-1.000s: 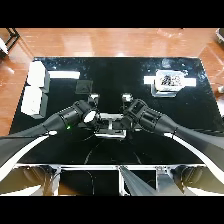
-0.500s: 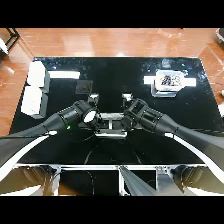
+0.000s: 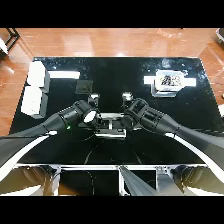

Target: Fold the box and place the chain.

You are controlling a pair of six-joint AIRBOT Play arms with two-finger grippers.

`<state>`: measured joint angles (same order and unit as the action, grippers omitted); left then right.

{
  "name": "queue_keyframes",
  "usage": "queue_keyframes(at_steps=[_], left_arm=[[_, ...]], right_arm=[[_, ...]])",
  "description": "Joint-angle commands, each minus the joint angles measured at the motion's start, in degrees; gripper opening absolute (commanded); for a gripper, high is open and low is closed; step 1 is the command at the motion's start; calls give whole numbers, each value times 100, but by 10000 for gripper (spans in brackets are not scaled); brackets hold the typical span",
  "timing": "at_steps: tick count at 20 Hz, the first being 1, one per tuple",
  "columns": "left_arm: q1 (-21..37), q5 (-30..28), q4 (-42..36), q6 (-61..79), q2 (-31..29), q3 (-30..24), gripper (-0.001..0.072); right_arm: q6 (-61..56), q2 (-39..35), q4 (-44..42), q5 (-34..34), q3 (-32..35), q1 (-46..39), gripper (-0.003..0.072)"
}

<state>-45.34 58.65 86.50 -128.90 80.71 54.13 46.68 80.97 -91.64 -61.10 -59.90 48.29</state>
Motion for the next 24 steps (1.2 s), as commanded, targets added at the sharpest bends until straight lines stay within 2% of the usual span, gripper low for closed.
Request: queue_keyframes(at_steps=[1,7,9,11,13,14,15,16,19,21,24], left_arm=[[0,-9,13,-7,0,4,26],[0,-13,28,15,0,4,26],[0,-11,127,17,0,4,26],[2,7,151,46,0,4,26],[0,7,127,109,0,4,26],[0,13,127,114,0,4,26],[0,9,127,114,0,4,26],[0,9,127,116,0,4,25],[0,-13,127,120,0,4,26],[0,-55,127,118,0,4,26],[0,-103,125,118,0,4,26]], right_arm=[[656,-345,-42,-415,-9,-83,392],[1250,-2356,247,-822,-9,-485,376],[1252,-2865,870,-1093,-9,-861,376],[1257,-2999,1770,-1423,2,-1322,376],[1246,-2986,2465,-1137,221,-1858,377],[1250,-2933,2476,-793,352,-2201,404],[1261,-2782,2369,-455,428,-2601,644],[1349,-2551,2199,-181,415,-2975,717],[1355,-1576,1364,686,-7,-4164,715],[1379,-695,949,719,-765,-4717,714],[1665,697,907,345,-2124,-5007,709]])
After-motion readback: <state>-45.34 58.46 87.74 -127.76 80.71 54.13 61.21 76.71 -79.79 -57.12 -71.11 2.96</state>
